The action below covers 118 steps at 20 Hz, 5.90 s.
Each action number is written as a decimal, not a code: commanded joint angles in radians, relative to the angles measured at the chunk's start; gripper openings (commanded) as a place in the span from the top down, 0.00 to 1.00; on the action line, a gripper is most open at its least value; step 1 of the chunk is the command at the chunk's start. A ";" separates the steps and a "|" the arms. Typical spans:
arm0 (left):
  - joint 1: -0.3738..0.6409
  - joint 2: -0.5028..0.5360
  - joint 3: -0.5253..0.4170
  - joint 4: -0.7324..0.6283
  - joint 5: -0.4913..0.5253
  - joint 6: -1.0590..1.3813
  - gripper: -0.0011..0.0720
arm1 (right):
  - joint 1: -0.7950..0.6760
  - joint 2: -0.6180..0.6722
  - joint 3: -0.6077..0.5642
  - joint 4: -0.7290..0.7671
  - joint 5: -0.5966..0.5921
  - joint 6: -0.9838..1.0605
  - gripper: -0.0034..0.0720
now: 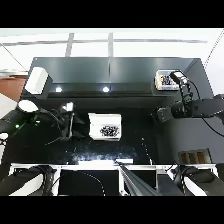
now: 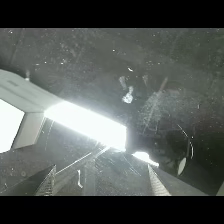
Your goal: Fold the box and place the chain.
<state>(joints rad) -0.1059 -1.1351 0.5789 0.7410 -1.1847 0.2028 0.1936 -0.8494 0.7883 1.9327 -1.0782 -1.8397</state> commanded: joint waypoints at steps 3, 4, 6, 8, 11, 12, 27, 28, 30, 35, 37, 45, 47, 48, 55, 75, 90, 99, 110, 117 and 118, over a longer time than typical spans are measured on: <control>-0.098 -0.011 0.000 0.009 0.111 0.080 0.01 | 0.000 0.000 0.000 0.000 0.007 0.001 0.03; -0.098 -0.014 0.000 -0.002 0.115 0.080 0.01 | 0.000 0.000 0.000 0.000 0.014 0.001 0.03; -0.107 -0.031 -0.001 -0.037 0.113 0.082 0.01 | 0.000 0.000 0.000 0.000 0.031 0.001 0.03; -0.114 -0.049 -0.001 -0.041 0.126 0.082 0.01 | 0.000 0.000 0.000 0.000 0.037 0.007 0.03; -0.114 -0.063 -0.001 -0.050 0.131 0.082 0.01 | 0.000 0.000 0.000 0.000 0.038 0.012 0.03; -0.114 -0.068 -0.001 -0.051 0.135 0.082 0.01 | 0.000 0.000 0.000 0.000 0.039 0.012 0.03; -0.140 -0.073 -0.001 -0.096 0.162 0.082 0.01 | 0.000 0.000 0.000 0.000 0.040 0.027 0.03; -0.143 -0.077 -0.001 -0.095 0.163 0.082 0.01 | 0.000 0.000 0.000 0.000 0.040 0.027 0.03; -0.154 -0.093 -0.001 -0.095 0.168 0.082 0.01 | 0.000 0.000 0.000 0.000 0.045 0.027 0.03; -0.209 -0.100 -0.001 -0.096 0.224 0.082 0.01 | 0.000 -0.001 0.000 0.000 0.048 0.027 0.03; -0.214 -0.101 -0.001 -0.100 0.241 0.078 0.01 | 0.000 -0.001 0.000 0.000 0.057 0.027 0.03; -0.214 -0.101 -0.001 -0.130 0.240 0.078 0.01 | 0.000 -0.001 0.000 0.000 0.066 0.031 0.03; -0.214 -0.105 -0.001 -0.130 0.240 0.079 0.01 | 0.000 -0.001 0.000 0.000 0.066 0.031 0.03; -0.214 -0.109 -0.001 -0.130 0.239 0.079 0.01 | 0.000 -0.001 0.000 0.000 0.066 0.031 0.03; -0.214 -0.117 -0.001 -0.129 0.234 0.078 0.21 | 0.000 -0.001 0.000 0.000 0.069 0.031 0.03; -0.214 -0.117 -0.001 -0.124 0.240 0.055 0.52 | 0.330 -0.336 0.169 0.165 0.304 -0.145 0.03; -0.214 -0.117 -0.001 -0.124 0.242 0.055 0.52 | 0.425 -0.280 0.169 0.138 -0.013 -0.372 0.03; -0.214 -0.117 -0.001 -0.125 0.242 0.055 0.52 | 0.514 -0.281 0.108 0.000 0.139 -0.349 0.03; -0.214 -0.117 -0.001 -0.124 0.242 0.055 0.52 | 0.514 -0.300 0.108 0.003 0.166 -0.467 0.26; -0.214 -0.117 -0.001 -0.124 0.242 0.054 0.52 | 0.514 -0.300 0.108 0.011 0.166 -0.467 0.39; -0.214 -0.117 -0.001 -0.124 0.242 0.052 0.52 | 0.515 -0.300 0.108 0.013 0.164 -0.467 0.48</control>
<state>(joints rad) -0.3199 -1.2510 0.5785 0.6159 -0.9421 0.2562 0.7074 -1.1488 0.8967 1.9400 -0.9131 -2.3020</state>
